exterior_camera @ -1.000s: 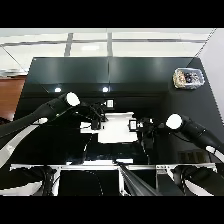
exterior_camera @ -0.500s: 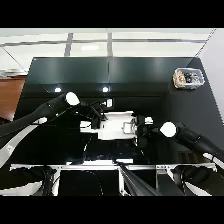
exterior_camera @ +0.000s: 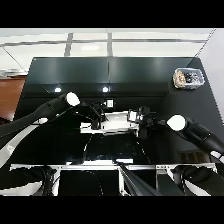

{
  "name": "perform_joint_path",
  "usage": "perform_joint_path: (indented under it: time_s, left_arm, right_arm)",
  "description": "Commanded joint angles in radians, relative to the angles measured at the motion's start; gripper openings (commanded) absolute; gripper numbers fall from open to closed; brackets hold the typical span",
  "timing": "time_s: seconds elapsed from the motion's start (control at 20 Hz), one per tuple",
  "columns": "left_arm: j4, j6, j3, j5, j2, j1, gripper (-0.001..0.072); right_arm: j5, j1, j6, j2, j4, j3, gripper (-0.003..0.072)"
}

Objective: Fold the box and place the chain.

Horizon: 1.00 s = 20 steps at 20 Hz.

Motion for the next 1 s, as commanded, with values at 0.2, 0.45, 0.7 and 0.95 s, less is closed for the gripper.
perform_joint_path:
  time_s: [0.2,0.45,0.7,0.95]
  left_arm:
    - [0.000,0.002,0.000,0.000,0.001,0.000,0.0023]
    - [0.000,0.002,0.000,0.003,0.001,0.000,0.0023]
    - [0.000,0.002,0.000,0.007,0.001,0.000,0.0023]
    - [-0.001,0.001,0.000,0.006,0.001,0.000,0.0023]
  right_arm:
    - [0.003,-0.033,0.001,-0.001,0.031,0.005,0.0710]
    - [0.098,-0.087,-0.097,-0.018,0.147,0.005,0.0710]
    - [0.163,-0.132,-0.400,-0.126,0.327,0.005,0.0710]
    - [0.184,-0.155,-0.415,-0.146,0.320,0.005,0.0710]
